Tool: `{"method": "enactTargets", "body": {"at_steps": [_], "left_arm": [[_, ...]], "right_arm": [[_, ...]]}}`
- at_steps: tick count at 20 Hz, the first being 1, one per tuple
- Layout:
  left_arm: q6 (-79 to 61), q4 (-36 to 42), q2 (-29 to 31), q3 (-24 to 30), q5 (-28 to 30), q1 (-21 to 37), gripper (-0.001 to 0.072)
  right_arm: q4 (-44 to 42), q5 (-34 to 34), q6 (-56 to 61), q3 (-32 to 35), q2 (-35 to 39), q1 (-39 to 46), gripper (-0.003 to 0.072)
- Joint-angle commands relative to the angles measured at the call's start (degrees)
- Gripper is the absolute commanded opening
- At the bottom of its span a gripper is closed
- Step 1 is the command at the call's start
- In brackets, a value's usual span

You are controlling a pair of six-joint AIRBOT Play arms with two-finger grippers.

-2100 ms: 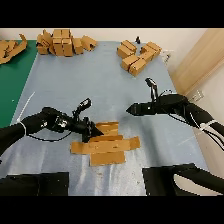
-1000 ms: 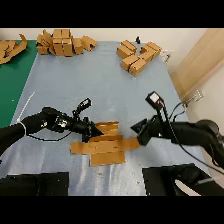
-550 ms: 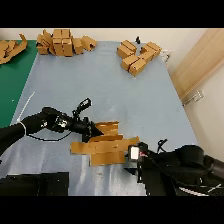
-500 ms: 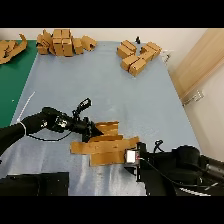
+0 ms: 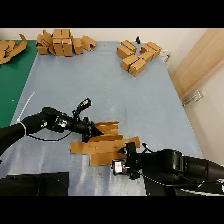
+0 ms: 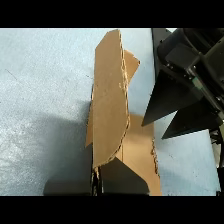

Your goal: Fold the box.

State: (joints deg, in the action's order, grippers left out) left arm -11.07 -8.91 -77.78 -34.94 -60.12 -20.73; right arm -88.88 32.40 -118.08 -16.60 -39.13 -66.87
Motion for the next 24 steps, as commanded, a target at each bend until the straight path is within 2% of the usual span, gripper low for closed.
{"method": "enactTargets", "body": {"at_steps": [1,4,8,14,19,24], "left_arm": [[0.0,0.0,0.0,0.0,0.0,0.0,0.0013],[0.0,0.0,0.0,0.0,0.0,0.0,0.0012],[0.0,0.0,0.0,0.0,0.0,0.0,0.0013],[0.0,0.0,0.0,0.0,0.0,0.0,0.0012],[0.0,0.0,0.0,0.0,0.0,0.0,0.0012],[0.0,0.0,0.0,0.0,0.0,0.0,0.0013]], "right_arm": [[1.3,-2.0,0.0,0.0,-2.1,-1.8,0.0545],[2.1,-2.0,0.0,0.0,-2.5,-2.9,0.0545],[9.1,-2.0,0.0,0.0,-3.7,-2.9,0.0544],[13.8,-3.7,0.2,0.0,-5.3,-2.9,0.0544],[14.3,-5.5,2.8,0.0,-4.7,-2.9,0.0544],[14.4,-4.5,4.2,-0.2,-0.4,-2.9,0.0544]]}}
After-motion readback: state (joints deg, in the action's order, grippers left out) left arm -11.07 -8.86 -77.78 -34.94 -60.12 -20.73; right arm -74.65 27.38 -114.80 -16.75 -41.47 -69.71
